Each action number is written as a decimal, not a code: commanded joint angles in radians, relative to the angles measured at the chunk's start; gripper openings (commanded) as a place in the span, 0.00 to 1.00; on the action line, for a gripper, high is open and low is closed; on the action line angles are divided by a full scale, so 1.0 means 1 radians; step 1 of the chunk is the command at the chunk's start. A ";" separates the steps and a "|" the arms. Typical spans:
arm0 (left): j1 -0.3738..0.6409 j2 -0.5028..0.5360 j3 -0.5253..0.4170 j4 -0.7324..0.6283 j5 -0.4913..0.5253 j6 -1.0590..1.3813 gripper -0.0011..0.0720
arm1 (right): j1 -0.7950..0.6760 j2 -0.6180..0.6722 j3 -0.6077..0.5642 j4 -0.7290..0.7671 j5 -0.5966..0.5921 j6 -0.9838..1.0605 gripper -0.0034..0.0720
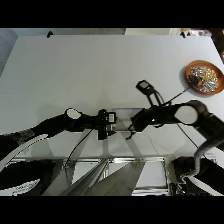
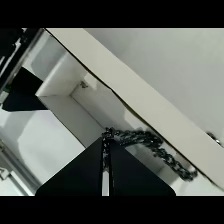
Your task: Fold the box and place the chain.
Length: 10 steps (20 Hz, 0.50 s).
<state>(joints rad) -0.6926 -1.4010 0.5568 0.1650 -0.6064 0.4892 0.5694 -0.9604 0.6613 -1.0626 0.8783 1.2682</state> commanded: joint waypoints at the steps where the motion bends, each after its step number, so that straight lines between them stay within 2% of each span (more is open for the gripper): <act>1: -0.001 0.000 0.000 0.000 0.000 0.000 0.53 | 0.043 -0.114 -0.013 0.014 -0.056 -0.019 0.07; 7: -0.001 0.000 0.000 0.000 0.000 0.001 0.53 | 0.042 -0.154 -0.013 0.017 -0.056 -0.020 0.07; 8: -0.001 0.000 0.000 0.000 0.000 0.000 0.53 | 0.042 -0.154 -0.013 0.018 -0.056 -0.020 0.13; 10: -0.001 0.000 0.000 0.000 0.000 0.000 0.53 | 0.042 -0.151 -0.010 0.024 -0.055 -0.020 0.34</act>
<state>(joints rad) -0.6926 -1.4010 0.5568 0.1650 -0.6064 0.4896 0.6102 -1.1061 0.6491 -1.0447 0.8246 1.2488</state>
